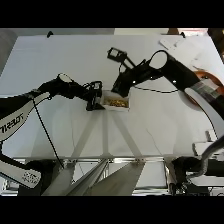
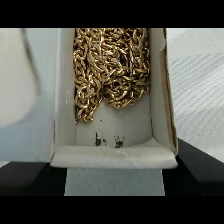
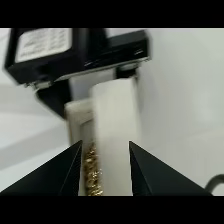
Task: Fold the box and place the chain.
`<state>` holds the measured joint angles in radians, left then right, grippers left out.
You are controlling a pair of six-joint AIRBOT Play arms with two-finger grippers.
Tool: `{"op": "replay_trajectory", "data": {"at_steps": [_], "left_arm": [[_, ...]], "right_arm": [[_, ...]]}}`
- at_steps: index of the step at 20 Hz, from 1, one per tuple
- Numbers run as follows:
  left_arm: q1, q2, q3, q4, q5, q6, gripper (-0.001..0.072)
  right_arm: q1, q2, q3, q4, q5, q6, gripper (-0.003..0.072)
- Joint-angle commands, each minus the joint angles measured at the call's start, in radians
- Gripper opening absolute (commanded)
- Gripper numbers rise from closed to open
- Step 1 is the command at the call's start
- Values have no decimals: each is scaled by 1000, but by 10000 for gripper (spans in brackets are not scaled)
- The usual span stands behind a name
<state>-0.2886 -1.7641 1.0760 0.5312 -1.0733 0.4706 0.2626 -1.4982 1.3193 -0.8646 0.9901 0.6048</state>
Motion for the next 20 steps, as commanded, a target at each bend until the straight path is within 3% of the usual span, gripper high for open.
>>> {"op": "replay_trajectory", "data": {"at_steps": [1,4,8,11,17,20], "left_arm": [[0,0,0,1,0,0,376],[0,0,0,1,0,0,376],[0,0,0,1,0,0,376],[0,0,0,1,0,0,376],[0,0,0,1,0,0,376],[0,0,0,1,0,0,376]], "right_arm": [[-51,1,1,-4,-109,101,322],[-89,-69,1,10,-61,158,322],[-93,-155,1,163,156,145,322],[-78,-159,1,196,226,92,322],[-22,-130,0,56,186,-8,324],[8,-97,-8,-34,68,-37,324]]}}
